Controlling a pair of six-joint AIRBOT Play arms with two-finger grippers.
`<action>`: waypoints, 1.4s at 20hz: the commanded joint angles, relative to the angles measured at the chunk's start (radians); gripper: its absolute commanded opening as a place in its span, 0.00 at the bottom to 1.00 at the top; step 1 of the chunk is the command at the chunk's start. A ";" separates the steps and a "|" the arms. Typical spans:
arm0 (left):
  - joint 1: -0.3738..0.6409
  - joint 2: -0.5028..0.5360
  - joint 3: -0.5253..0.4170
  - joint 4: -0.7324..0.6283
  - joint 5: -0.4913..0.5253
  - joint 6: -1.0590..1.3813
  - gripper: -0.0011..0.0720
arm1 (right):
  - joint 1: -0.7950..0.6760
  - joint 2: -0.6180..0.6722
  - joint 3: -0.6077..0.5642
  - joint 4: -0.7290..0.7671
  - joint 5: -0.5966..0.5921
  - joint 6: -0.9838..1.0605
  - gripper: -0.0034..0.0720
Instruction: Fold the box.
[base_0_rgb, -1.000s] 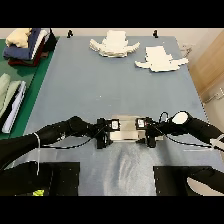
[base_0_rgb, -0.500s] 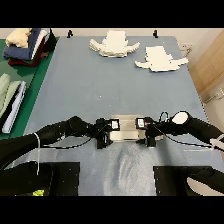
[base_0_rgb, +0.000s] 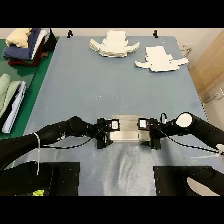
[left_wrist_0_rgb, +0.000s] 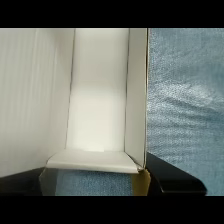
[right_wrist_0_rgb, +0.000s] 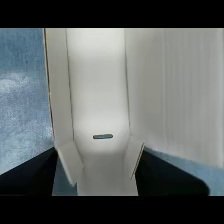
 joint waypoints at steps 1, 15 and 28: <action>0.000 -0.001 0.000 0.000 0.000 0.000 0.50 | -0.001 0.083 0.002 -0.127 0.024 0.161 1.00; 0.000 -0.001 0.000 0.000 0.000 0.000 0.50 | -0.011 0.343 0.001 0.374 0.389 0.584 0.98; 0.000 -0.001 0.000 0.000 -0.001 0.000 0.50 | -0.012 0.342 0.001 0.589 0.166 1.073 0.62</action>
